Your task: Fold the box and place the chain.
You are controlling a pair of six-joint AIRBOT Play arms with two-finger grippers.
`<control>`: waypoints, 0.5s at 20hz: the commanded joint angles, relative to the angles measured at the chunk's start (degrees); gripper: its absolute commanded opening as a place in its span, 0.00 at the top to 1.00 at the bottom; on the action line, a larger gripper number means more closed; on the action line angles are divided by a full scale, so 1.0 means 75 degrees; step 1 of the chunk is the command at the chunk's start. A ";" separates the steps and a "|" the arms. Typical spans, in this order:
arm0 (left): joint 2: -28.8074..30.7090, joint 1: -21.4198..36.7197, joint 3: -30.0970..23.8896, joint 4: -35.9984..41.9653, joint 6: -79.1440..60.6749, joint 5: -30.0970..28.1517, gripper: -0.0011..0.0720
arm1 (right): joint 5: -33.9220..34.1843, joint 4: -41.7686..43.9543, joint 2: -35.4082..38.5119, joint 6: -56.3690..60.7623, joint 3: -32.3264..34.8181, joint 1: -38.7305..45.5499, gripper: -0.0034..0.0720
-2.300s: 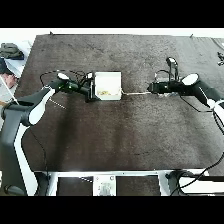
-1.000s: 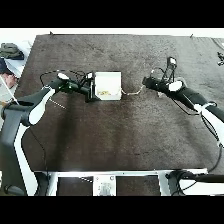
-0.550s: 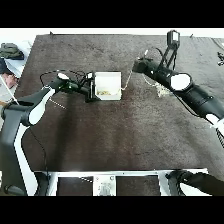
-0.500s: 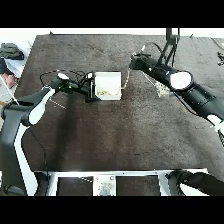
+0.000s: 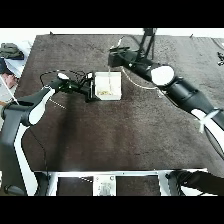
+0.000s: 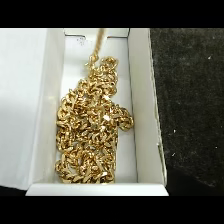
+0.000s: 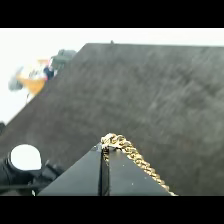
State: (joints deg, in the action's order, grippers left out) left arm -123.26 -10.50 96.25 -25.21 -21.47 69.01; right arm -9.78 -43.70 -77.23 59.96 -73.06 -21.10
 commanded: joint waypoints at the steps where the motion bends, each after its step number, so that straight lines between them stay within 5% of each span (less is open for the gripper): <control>1: 0.0000 0.0003 0.0000 -0.0003 0.0000 -0.0003 0.57 | -0.0131 0.0038 -0.0699 0.0058 -0.0079 -0.0236 0.97; 5: 0.0000 0.0003 0.0000 0.0000 0.0000 0.0000 0.57 | -0.0452 0.0055 -0.1309 0.0172 -0.0073 -0.0224 0.97; 6: 0.0000 0.0003 0.0000 0.0000 0.0003 0.0003 0.57 | -0.0699 0.0009 -0.1323 0.0172 -0.0073 -0.0169 0.88; 7: 0.0000 0.0003 0.0000 0.0000 0.0000 -0.0006 0.57 | -0.1046 -0.0035 -0.1282 0.0169 -0.0073 -0.0064 0.60; 10: 0.0000 0.0003 0.0000 -0.0003 0.0000 -0.0003 0.57 | -0.2034 -0.0309 -0.1046 0.0178 -0.0023 0.0478 0.67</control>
